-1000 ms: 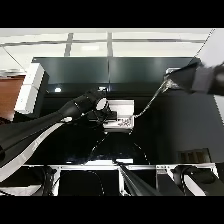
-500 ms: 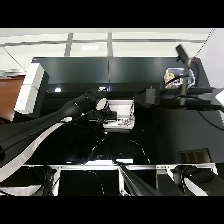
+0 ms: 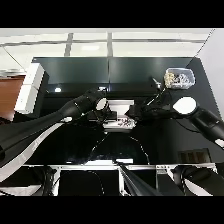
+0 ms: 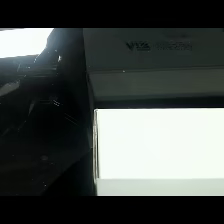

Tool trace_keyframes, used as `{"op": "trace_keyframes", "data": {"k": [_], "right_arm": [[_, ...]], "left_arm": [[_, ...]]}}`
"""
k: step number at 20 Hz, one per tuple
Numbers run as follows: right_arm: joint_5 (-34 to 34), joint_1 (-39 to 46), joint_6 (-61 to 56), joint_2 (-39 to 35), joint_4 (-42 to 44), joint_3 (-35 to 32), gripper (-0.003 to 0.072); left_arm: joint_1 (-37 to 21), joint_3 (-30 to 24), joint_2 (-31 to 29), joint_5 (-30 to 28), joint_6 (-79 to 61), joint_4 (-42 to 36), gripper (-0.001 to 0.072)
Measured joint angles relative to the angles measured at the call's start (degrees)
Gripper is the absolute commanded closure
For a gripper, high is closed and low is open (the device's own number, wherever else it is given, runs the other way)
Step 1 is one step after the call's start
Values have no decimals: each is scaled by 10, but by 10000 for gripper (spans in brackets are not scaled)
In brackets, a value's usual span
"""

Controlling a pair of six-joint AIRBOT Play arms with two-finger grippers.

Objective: Fold the box and place the chain.

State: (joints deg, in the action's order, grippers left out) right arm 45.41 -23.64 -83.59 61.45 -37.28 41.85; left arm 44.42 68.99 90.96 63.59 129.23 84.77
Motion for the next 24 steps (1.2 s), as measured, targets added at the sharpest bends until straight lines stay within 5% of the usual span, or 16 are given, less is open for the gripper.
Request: {"op": "trace_keyframes", "data": {"k": [1,2,10,11,12,18,24], "right_arm": [[-8,-3,0,7,2,-2,444],[-10,-4,0,12,3,-2,409],[14,146,-9,3,-104,7,409],[-2,171,-25,4,-144,5,149],[-22,197,-45,8,-185,3,-24],[-150,280,-95,108,-258,38,-23],[-164,297,-105,263,-208,160,-15]], "left_arm": [[0,0,0,0,0,0,676],[0,0,0,0,0,0,676],[0,0,0,0,0,0,676],[0,0,0,0,0,0,676],[0,0,0,0,0,0,676],[0,0,0,0,0,0,676],[0,0,0,1,0,0,676]]}}
